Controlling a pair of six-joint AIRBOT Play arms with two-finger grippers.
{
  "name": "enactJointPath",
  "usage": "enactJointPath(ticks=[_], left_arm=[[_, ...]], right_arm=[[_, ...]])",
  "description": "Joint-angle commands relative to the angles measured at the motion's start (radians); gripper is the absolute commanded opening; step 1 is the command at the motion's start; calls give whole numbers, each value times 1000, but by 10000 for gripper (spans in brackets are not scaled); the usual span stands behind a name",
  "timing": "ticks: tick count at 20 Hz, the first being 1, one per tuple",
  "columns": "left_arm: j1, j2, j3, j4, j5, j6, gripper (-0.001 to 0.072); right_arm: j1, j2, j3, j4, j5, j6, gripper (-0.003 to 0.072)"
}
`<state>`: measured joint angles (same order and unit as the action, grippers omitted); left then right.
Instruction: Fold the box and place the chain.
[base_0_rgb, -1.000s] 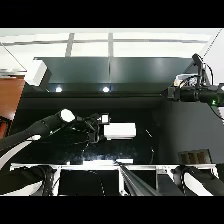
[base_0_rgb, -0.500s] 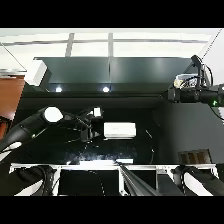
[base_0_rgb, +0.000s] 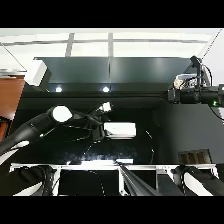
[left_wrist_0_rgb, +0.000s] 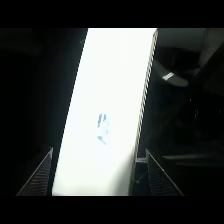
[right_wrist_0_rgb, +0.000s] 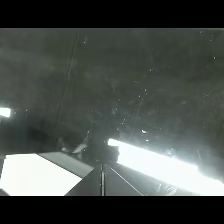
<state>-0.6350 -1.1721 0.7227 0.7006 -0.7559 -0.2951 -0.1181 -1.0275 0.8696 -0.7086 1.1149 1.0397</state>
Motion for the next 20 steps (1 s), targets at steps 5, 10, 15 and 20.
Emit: enactJointPath(ticks=[5,10,15,20], left_arm=[[-82,-196,172,-8,-16,0,709],[-89,-218,172,-6,-50,0,710],[-119,-219,173,6,-50,4,710],[-171,-236,173,85,-2,3,710]], right_arm=[[0,1,1,0,26,0,18],[0,1,1,0,26,-8,18],[0,1,1,0,24,-8,18],[0,0,0,0,15,-9,18]])
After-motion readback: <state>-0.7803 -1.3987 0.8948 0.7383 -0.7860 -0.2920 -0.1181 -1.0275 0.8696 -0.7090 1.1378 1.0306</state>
